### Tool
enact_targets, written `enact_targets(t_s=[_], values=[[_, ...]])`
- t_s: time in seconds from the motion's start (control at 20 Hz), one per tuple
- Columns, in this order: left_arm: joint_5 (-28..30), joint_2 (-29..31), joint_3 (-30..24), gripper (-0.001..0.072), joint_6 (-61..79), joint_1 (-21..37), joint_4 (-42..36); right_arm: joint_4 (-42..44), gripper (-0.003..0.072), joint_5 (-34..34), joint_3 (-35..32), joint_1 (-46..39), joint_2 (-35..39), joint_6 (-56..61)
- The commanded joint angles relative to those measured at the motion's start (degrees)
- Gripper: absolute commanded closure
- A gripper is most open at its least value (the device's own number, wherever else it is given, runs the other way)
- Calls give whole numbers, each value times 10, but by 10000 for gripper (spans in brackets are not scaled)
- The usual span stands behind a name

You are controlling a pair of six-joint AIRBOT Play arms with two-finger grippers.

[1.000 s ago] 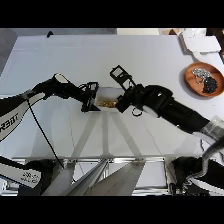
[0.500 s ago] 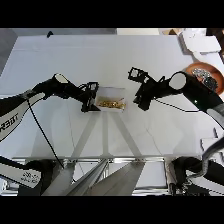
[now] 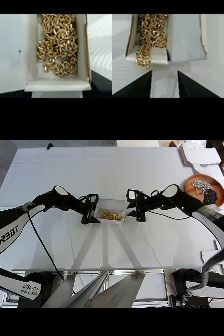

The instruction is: Fold the box and place the chain.

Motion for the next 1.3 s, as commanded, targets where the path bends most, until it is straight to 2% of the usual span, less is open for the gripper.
enact_targets(t_s=[0.0, 0.25, 0.35, 0.6, 0.8, 1.0, 1.25], values=[[0, 0, 0, 377, 0, 0, 0, 30, 312, 2, 0, -1, -26, -66], [0, 0, 0, 377, 0, 0, 0, 30, 315, 45, 0, 0, -37, -112], [0, 0, 0, 377, 0, 0, 0, 30, 360, 45, 0, -1, -37, -111], [0, 0, 0, 377, 0, 0, 0, 19, 360, 47, 0, -1, -37, -108], [0, 0, 0, 377, 0, 0, 0, -31, 360, 47, 0, -1, -37, -103], [0, 0, 0, 377, 0, 0, 0, -30, 359, 76, 0, -1, -35, -101], [0, 0, 0, 377, 0, 0, 0, -16, 353, 88, 0, 0, -35, -26]])
